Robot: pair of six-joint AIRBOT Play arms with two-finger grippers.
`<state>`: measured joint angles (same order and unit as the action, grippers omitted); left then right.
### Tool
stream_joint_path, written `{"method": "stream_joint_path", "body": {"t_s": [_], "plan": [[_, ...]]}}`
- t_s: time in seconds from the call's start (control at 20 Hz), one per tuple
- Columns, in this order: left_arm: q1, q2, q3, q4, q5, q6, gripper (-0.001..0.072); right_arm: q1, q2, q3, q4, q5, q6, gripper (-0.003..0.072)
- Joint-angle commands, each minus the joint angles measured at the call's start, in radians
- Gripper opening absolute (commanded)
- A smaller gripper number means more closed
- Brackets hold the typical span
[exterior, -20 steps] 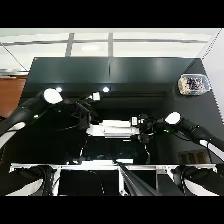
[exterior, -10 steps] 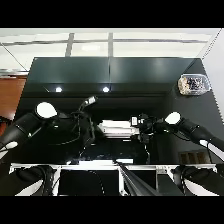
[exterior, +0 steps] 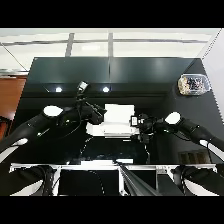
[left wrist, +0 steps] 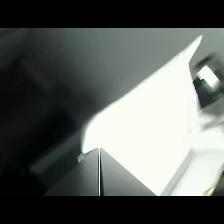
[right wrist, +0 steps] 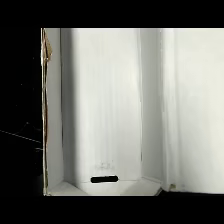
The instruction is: Fold the box and place the chain.
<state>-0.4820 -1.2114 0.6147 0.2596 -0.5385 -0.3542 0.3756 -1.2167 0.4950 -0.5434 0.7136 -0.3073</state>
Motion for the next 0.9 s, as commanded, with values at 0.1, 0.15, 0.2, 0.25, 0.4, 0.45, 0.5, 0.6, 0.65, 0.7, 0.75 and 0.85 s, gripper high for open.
{"method": "stream_joint_path", "body": {"t_s": [0.1, 0.15, 0.2, 0.25, 0.4, 0.45, 0.5, 0.6, 0.65, 0.7, 0.75, 0.85], "plan": [[-0.003, -0.163, 0.147, 0.426, -0.196, -0.266, 0.0024, 0.000, 0.000, -0.001, 0.000, 0.000, 0.000, 0.0193], [-0.002, -0.183, 0.169, 0.447, -0.240, -0.267, 0.0024, 0.000, 0.000, -0.001, 0.000, 0.000, 0.000, 0.0192], [-0.003, -0.198, 0.183, 0.447, -0.270, -0.267, 0.0024, 0.001, 0.000, -0.001, 0.000, 0.000, 0.000, 0.0192], [-0.003, -0.210, 0.192, 0.447, -0.282, -0.267, 0.0024, 0.001, 0.000, -0.001, 0.000, 0.000, 0.000, 0.0193], [0.004, -0.208, 0.217, 0.461, -0.274, -0.256, 0.0024, 0.000, 0.000, -0.001, 0.000, 0.000, 0.000, 0.0193], [0.013, -0.195, 0.232, 0.477, -0.256, -0.262, 0.0025, 0.000, 0.000, -0.001, 0.000, 0.000, 0.001, 0.0192], [0.026, -0.171, 0.246, 0.477, -0.243, -0.282, 0.0025, 0.001, 0.000, -0.001, 0.000, 0.000, 0.001, 0.0192], [0.063, -0.093, 0.257, 0.478, -0.268, -0.297, 0.0025, 0.001, 0.000, -0.001, 0.000, 0.000, 0.000, 0.0192], [0.083, -0.039, 0.250, 0.492, -0.294, -0.300, 0.0025, 0.000, 0.000, -0.001, 0.000, 0.000, 0.000, 0.0193], [0.104, 0.016, 0.231, 0.499, -0.315, -0.301, 0.0024, 0.001, 0.000, -0.001, 0.000, 0.000, 0.001, 0.0193], [0.124, 0.068, 0.200, 0.499, -0.325, -0.299, 0.0024, 0.000, 0.000, -0.001, 0.000, 0.000, 0.001, 0.0193], [0.157, 0.161, 0.105, 0.481, -0.325, -0.250, 0.0025, 0.000, 0.000, -0.001, 0.000, 0.000, 0.001, 0.0193]]}}
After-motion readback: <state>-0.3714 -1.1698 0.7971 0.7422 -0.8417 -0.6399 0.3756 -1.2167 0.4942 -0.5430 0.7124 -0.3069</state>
